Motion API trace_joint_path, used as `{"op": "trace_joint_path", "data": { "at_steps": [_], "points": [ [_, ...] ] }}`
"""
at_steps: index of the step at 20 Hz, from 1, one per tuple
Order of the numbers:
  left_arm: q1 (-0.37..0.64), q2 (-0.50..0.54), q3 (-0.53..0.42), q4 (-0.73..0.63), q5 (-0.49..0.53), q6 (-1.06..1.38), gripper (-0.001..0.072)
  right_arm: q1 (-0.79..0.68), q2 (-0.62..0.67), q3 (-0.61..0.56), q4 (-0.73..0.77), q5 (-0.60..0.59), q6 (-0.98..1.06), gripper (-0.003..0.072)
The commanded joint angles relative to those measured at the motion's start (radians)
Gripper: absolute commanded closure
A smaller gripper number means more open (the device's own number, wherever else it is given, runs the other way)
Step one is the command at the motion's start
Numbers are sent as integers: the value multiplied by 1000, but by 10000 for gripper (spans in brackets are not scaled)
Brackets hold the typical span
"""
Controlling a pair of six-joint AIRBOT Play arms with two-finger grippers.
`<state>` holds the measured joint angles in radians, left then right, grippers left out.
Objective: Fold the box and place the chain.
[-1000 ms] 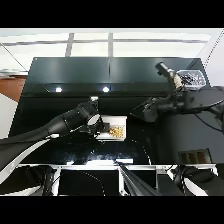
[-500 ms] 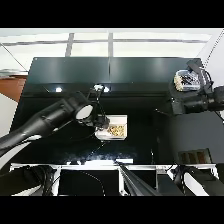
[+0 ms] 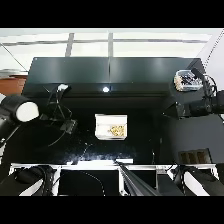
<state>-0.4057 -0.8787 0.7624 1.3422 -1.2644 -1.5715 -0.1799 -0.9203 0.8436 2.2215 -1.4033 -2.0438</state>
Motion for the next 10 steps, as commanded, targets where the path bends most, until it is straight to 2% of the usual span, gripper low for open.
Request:
{"op": "trace_joint_path", "data": {
  "at_steps": [1,4,6,10],
  "points": [
    [182,55,-185,-362,140,472,-4,1,-1,-55,-34,47,39,-22],
    [180,34,-260,-348,213,824,1,2,-1,-76,-41,29,39,-21],
    [180,16,-271,-382,255,1083,2,6,-1,-76,-41,24,39,-20],
    [180,-25,-271,-433,320,1409,2,5,-1,-76,-23,34,39,-20]
  ]
}}
